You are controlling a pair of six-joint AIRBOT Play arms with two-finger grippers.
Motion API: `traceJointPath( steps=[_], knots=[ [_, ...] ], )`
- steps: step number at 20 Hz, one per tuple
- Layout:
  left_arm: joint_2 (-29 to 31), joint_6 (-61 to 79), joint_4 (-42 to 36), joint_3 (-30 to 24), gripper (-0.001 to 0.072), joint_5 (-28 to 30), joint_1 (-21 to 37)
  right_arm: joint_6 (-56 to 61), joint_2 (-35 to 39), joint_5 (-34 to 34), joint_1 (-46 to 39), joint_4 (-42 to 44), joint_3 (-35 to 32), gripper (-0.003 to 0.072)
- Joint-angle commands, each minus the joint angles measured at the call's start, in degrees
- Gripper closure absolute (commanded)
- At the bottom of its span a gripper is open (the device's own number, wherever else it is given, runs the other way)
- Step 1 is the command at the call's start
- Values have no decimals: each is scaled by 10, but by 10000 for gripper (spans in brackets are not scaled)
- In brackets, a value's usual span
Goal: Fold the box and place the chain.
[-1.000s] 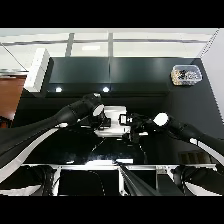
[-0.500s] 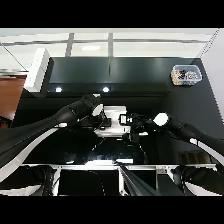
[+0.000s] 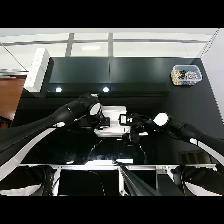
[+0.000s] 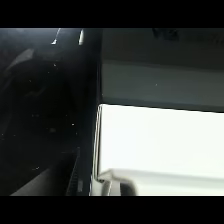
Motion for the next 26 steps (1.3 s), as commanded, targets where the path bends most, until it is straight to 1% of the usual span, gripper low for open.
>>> traceJointPath(
  steps=[1, 4, 5, 6, 7, 10, 11, 12, 18, 19, 20, 21, 22, 23, 25, 26],
  knots=[
    [0, 1, -10, -7, 421, 12, 1, 0, 0, 0, 0, 0, 0, 463],
    [0, 1, -12, -7, 438, 19, 1, 0, 0, 0, 0, 0, 0, 463],
    [0, 1, -11, -7, 462, 19, 1, 0, 0, 0, 0, 0, 0, 463],
    [0, 1, -10, -7, 513, 19, 1, 0, 0, 0, 0, 0, 0, 463],
    [0, 1, -10, -7, 548, 19, 1, 0, 0, 0, 0, 0, 0, 463],
    [0, 1, -10, -7, 552, 18, 1, 0, 0, 0, 0, 0, 0, 463],
    [0, 1, -10, -7, 631, 18, 1, 0, 0, 0, 0, 0, 0, 463],
    [0, 1, -10, -7, 678, 18, 1, 0, 0, 0, 0, 0, 0, 463],
    [0, 1, -12, -6, 676, 16, 1, 0, 0, 0, 0, 0, 0, 463],
    [0, 1, -12, -6, 665, 15, 1, 0, 0, 0, 0, 0, 0, 463],
    [0, 1, -12, -6, 547, 15, 1, 0, 0, 0, 0, 0, 0, 463],
    [0, 1, -12, -5, 399, 15, 1, 0, 0, 0, 0, 0, 0, 463],
    [1, 1, -12, -3, 291, 14, 1, 0, 0, 0, 0, 0, 0, 463],
    [1, 1, -12, -1, 275, 14, 1, 0, 0, 0, 0, 0, 0, 463],
    [2, 1, -12, 1, 282, 16, 1, 0, 0, 0, 0, 0, 0, 463],
    [2, 1, -10, 0, 341, 15, 1, 0, 0, 0, 0, 0, 0, 463]
  ],
)
